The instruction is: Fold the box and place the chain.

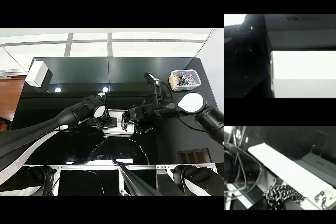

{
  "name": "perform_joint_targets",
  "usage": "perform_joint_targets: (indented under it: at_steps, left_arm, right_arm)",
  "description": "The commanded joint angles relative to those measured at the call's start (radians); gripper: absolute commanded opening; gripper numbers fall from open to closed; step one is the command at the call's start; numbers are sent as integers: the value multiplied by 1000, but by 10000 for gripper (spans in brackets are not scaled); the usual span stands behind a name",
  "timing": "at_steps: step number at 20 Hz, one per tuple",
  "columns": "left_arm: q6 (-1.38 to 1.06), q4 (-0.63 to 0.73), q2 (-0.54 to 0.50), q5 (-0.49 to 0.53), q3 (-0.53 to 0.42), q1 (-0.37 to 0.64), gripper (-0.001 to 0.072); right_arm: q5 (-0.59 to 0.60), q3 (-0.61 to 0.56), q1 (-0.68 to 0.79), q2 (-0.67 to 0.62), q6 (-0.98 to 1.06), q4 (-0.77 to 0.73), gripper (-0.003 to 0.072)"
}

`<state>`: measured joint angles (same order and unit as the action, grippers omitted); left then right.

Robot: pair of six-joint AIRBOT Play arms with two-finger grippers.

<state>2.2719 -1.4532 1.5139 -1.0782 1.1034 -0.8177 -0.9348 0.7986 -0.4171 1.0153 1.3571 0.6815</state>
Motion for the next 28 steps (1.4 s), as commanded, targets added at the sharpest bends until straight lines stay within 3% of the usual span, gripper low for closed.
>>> perform_joint_targets:
  at_steps: [1,7,10,11,12,13,15,17,19,28]
  left_arm:
    - [0,0,0,0,0,0,31]
    - [0,0,0,-1,0,0,31]
    - [0,0,0,0,0,0,31]
    - [0,0,0,0,0,0,31]
    - [0,0,0,1,0,0,31]
    - [0,0,0,1,0,0,31]
    - [0,0,0,0,0,0,31]
    - [0,0,0,0,0,0,31]
    - [0,0,0,0,0,0,31]
    - [0,0,0,5,0,0,31]
  right_arm:
    - [32,-27,7,5,1,-35,298]
    - [-372,82,346,-25,-95,-11,295]
    - [-419,44,407,-73,-243,129,297]
    - [-381,-9,391,-85,-324,125,406]
    - [-317,-70,368,-85,-385,92,626]
    - [-212,-140,334,-84,-482,71,684]
    - [19,-248,253,-84,-686,113,683]
    - [127,-310,183,-84,-922,179,683]
    - [120,-340,144,-77,-1087,180,682]
    - [207,-369,111,63,-1288,104,682]
